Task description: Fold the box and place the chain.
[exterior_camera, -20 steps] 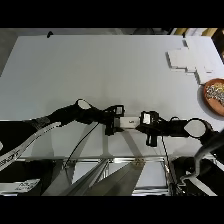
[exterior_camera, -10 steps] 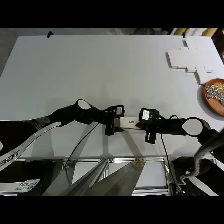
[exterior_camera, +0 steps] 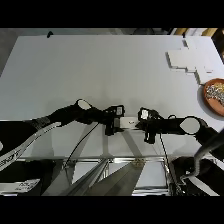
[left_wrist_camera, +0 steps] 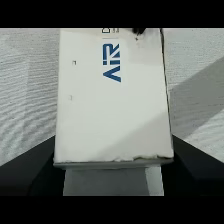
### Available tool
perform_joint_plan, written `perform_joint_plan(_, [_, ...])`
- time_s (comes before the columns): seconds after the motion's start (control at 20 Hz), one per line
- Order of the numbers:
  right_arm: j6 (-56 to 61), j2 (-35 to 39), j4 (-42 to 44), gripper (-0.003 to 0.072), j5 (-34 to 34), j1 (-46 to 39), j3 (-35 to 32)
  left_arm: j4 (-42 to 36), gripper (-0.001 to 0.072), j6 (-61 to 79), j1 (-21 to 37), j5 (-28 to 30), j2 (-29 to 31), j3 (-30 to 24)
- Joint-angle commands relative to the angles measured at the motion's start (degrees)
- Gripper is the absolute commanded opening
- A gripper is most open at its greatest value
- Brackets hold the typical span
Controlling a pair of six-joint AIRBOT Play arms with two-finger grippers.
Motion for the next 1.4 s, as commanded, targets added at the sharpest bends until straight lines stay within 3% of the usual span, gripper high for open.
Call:
perform_joint_plan(0.0, [0.04,-1.99,-0.26,0.0015,0.57,0.0,-0.04,-0.07,0.0312,-0.07,0.02,-0.02,0.04,0.02])
perform_joint_plan(0.4, [0.02,0.57,-0.72,0.0016,0.0,0.0,-0.02,-0.04,0.0312,-0.07,0.02,-0.02,0.04,0.02])
perform_joint_plan(0.55, [5.51,5.95,-8.22,0.0015,-0.52,-0.37,0.04,-0.04,0.0312,-0.07,0.02,-0.02,0.04,0.02])
perform_joint_plan(0.8, [20.26,14.51,-12.66,0.0015,-0.33,-13.4,0.11,-0.07,0.0312,-0.07,0.02,-0.02,0.04,0.02])
perform_joint_plan(0.9, [30.91,14.08,-15.13,0.0015,-0.09,-16.24,0.09,-0.07,0.0312,-0.07,0.02,-0.02,0.04,0.02])
perform_joint_plan(1.1, [49.42,9.33,-29.46,0.0015,4.15,-17.16,0.09,-0.07,0.0312,-0.07,0.02,0.0,0.04,0.02])
perform_joint_plan(1.35, [52.33,5.81,-33.83,0.0016,4.42,-17.14,0.09,-0.07,0.0312,-0.07,0.02,-0.02,0.04,0.02])
